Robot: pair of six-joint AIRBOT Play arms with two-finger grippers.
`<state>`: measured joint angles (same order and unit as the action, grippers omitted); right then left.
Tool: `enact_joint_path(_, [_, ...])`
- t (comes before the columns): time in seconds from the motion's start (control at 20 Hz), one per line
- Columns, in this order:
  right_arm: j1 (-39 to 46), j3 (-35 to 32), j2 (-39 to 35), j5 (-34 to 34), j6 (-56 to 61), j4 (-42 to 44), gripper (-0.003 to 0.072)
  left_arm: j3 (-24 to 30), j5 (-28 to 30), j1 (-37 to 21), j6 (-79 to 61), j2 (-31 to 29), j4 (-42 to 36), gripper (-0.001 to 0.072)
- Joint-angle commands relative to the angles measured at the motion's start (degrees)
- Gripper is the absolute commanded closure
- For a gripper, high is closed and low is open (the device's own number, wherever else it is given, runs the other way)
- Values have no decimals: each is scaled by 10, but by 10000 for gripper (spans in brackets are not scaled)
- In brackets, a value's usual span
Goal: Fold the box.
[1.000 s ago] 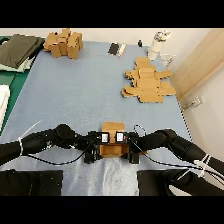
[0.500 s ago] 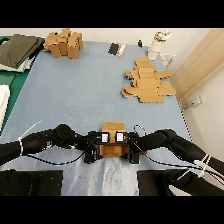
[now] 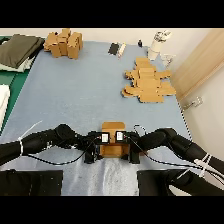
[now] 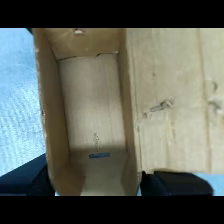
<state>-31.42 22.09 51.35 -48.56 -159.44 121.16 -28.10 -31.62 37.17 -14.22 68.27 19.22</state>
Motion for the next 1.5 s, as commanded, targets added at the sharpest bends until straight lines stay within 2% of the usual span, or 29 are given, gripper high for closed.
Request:
enact_joint_path(0.0, [0, 12, -14, -12, 56, -42, -33, 0, 0, 0, 0, 0, 1, 186])
enact_joint_path(0.2, [0, 24, -56, -41, 147, -129, -33, 0, 0, 0, 0, 0, 1, 186])
enact_joint_path(0.5, [0, 24, -132, -116, 201, -154, -30, 0, 0, 0, 0, 0, 1, 186])
enact_joint_path(0.75, [0, 24, -211, -127, 315, -67, -14, 0, 0, 0, 0, 0, 1, 186])
enact_joint_path(0.85, [0, 24, -228, -165, 476, -25, -14, 0, 0, 0, 0, 0, 1, 186])
enact_joint_path(0.95, [-1, 24, -232, -189, 590, 15, -14, 0, 0, 0, 0, 0, 1, 186])
enact_joint_path(1.15, [-1, 23, -231, -173, 777, 34, -14, 0, 0, 0, 0, 0, 1, 186])
enact_joint_path(1.45, [-1, 23, -231, -88, 864, 34, -14, 0, 0, 0, 0, 0, 1, 186])
